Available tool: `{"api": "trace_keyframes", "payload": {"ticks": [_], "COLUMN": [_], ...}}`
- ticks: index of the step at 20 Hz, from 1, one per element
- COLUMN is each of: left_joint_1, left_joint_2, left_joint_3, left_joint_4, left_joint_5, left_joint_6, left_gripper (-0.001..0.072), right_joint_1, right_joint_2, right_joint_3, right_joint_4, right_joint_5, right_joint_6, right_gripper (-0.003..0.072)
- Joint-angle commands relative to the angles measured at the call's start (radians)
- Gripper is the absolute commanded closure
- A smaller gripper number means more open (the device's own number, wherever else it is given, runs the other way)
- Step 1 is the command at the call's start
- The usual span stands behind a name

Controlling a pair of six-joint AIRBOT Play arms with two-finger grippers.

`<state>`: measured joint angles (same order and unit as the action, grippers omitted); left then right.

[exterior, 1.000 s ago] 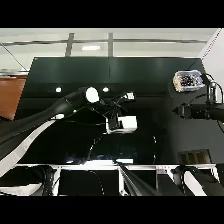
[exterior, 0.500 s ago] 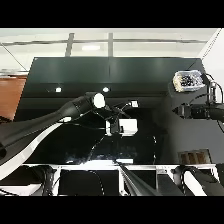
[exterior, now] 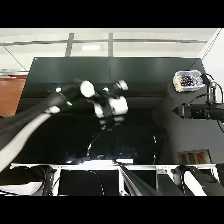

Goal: Fold the box and place the chain.

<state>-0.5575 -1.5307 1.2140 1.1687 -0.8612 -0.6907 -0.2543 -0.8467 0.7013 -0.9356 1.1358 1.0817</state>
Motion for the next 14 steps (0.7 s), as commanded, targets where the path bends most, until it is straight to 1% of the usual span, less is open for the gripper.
{"api": "trace_keyframes", "payload": {"ticks": [1, 3, 4, 5, 6, 8, 10, 11, 14], "left_joint_1": [0.28, 0.483, 0.582, 0.663, 0.734, 0.838, 0.892, 0.904, 0.897], "left_joint_2": [0.036, 0.018, -0.006, -0.043, -0.094, -0.213, -0.335, -0.392, -0.541], "left_joint_3": [0.052, 0.106, 0.14, 0.18, 0.239, 0.368, 0.509, 0.572, 0.745], "left_joint_4": [0.114, 0.129, 0.129, 0.129, 0.134, 0.134, 0.134, 0.142, 0.246], "left_joint_5": [-0.027, -0.011, 0.003, -0.012, -0.061, -0.143, -0.189, -0.201, -0.216], "left_joint_6": [-0.176, -0.293, -0.368, -0.401, -0.415, -0.475, -0.492, -0.492, -0.492], "left_gripper": [0.0424, 0.0424, 0.0424, 0.0424, 0.0424, 0.0423, 0.0417, 0.0417, 0.0415], "right_joint_1": [0.0, 0.0, 0.0, 0.0, 0.0, 0.0, 0.002, 0.007, 0.027], "right_joint_2": [0.001, 0.001, 0.001, 0.001, 0.001, 0.0, 0.0, 0.0, 0.0], "right_joint_3": [0.0, 0.0, 0.0, 0.0, 0.0, 0.0, 0.0, 0.0, 0.0], "right_joint_4": [0.002, 0.003, 0.004, 0.005, 0.005, 0.013, 0.038, 0.047, 0.048], "right_joint_5": [0.0, 0.0, -0.002, -0.005, -0.012, -0.031, -0.052, -0.064, -0.11], "right_joint_6": [0.006, 0.011, 0.011, 0.011, 0.011, 0.014, 0.014, 0.015, 0.034], "right_gripper": [0.0674, 0.0674, 0.0674, 0.0674, 0.0674, 0.0674, 0.0673, 0.0674, 0.0674]}}
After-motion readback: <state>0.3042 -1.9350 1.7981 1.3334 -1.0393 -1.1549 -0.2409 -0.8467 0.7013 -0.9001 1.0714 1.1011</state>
